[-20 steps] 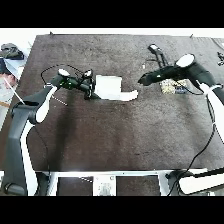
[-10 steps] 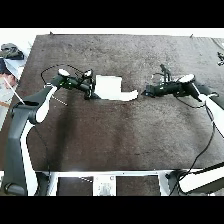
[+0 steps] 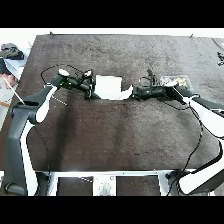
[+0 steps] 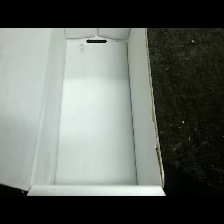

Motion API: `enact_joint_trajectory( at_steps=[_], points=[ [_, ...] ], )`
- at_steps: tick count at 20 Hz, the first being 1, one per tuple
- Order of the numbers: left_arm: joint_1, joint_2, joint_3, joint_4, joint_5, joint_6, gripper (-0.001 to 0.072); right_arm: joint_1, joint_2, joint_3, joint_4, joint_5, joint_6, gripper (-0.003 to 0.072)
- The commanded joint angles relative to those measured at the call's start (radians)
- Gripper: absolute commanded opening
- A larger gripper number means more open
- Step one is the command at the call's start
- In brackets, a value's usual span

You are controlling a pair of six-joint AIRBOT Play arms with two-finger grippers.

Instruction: Fold the box and place the chain.

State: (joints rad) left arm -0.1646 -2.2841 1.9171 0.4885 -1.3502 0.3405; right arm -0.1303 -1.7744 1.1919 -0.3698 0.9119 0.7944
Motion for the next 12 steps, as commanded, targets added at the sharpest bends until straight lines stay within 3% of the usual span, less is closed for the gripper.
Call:
enact_joint_trajectory(
  at_steps=[1,2,12],
  points=[
    [0.000,-0.001,0.000,0.000,0.000,0.000,0.0348,0.016,0.022,0.024,0.046,0.000,-0.004,0.0199],
    [0.000,-0.001,0.000,0.000,0.000,0.000,0.0347,0.023,0.022,0.033,0.045,-0.003,-0.011,0.0383],
    [0.000,-0.001,0.000,0.000,0.000,0.000,0.0348,0.081,0.018,0.049,0.045,-0.045,0.027,0.0400]
  ],
)
